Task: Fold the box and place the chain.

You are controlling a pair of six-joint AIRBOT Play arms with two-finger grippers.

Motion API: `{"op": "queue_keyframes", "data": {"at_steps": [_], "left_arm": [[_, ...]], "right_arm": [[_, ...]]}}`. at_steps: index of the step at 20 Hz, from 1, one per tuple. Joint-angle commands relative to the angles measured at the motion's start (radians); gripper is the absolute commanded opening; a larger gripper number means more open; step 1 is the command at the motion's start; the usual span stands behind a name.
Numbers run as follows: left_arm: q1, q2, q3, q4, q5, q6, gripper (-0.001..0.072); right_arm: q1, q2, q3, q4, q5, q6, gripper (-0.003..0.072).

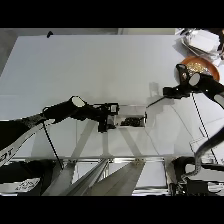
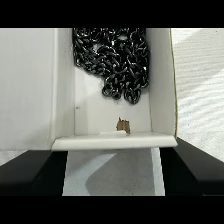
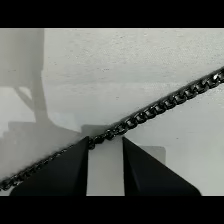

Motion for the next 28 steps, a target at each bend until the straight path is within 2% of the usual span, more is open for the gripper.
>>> {"op": "queue_keyframes", "data": {"at_steps": [1, 2, 3, 7, 11, 18, 24, 28], "left_arm": [[0.0, 0.0, 0.0, 0.0, 0.0, 0.0, 0.032], [0.0, 0.0, 0.0, 0.0, 0.0, 0.0, 0.032], [0.0, 0.0, 0.0, 0.0, 0.0, 0.0, 0.032], [0.0, 0.0, 0.0, 0.0, 0.0, 0.0, 0.032], [0.0, 0.0, 0.0, 0.0, 0.0, 0.0, 0.032], [0.0, 0.0, 0.0, 0.0, 0.0, 0.0, 0.032], [0.0, 0.0, 0.0, 0.001, 0.0, 0.0, 0.032], [0.0, 0.0, 0.0, 0.0, 0.0, 0.0, 0.032]], "right_arm": [[0.0, -0.011, 0.0, 0.005, 0.001, 0.0, 0.0145], [0.0, -0.011, 0.0, 0.006, 0.003, 0.0, 0.0067], [0.0, -0.011, 0.0, 0.006, 0.01, 0.0, 0.002], [0.0, 0.012, 0.0, 0.006, 0.069, -0.016, 0.0019], [0.0, 0.116, 0.0, 0.006, 0.149, -0.035, 0.0019], [0.0, 0.491, 0.0, 0.103, 0.28, -0.121, 0.0018], [0.0, 0.898, 0.0, 0.416, 0.325, -0.328, 0.0019], [0.0, 1.093, 0.0, 0.55, 0.308, -0.351, 0.0019]]}}
